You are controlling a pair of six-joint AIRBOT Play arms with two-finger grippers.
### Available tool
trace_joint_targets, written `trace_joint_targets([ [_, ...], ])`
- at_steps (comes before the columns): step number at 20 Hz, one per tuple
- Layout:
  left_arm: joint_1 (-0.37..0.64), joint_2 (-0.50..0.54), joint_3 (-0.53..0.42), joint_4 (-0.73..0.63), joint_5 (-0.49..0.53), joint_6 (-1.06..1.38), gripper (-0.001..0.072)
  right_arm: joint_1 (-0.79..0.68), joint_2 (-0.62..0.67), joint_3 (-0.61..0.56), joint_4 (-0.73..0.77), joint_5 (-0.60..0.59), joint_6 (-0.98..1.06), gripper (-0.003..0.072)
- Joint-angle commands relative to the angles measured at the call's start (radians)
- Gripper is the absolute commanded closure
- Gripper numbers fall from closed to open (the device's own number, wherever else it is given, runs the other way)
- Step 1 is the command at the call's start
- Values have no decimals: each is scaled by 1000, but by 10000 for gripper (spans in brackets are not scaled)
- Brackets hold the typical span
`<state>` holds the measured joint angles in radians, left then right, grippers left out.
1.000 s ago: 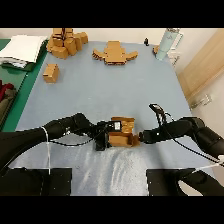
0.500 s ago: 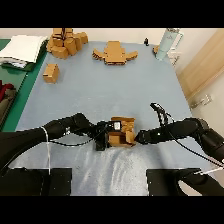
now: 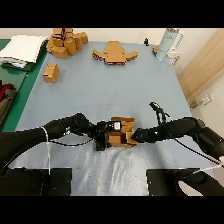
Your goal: Fold the box.
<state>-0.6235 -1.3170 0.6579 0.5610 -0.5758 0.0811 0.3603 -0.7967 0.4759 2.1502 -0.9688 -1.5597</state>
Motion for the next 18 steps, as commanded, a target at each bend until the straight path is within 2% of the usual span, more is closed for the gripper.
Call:
trace_joint_targets([
  [1, 1, 0, 0, 0, 0, 0, 118, 55, -53, 1, 2, 48, 21, 179],
  [9, 0, 0, 0, 0, 3, 0, 118, 201, -85, 52, -196, 86, 305, 201],
  [18, 0, 0, 0, 0, 22, -3, 118, 277, -126, 83, -271, 101, 494, 203],
])
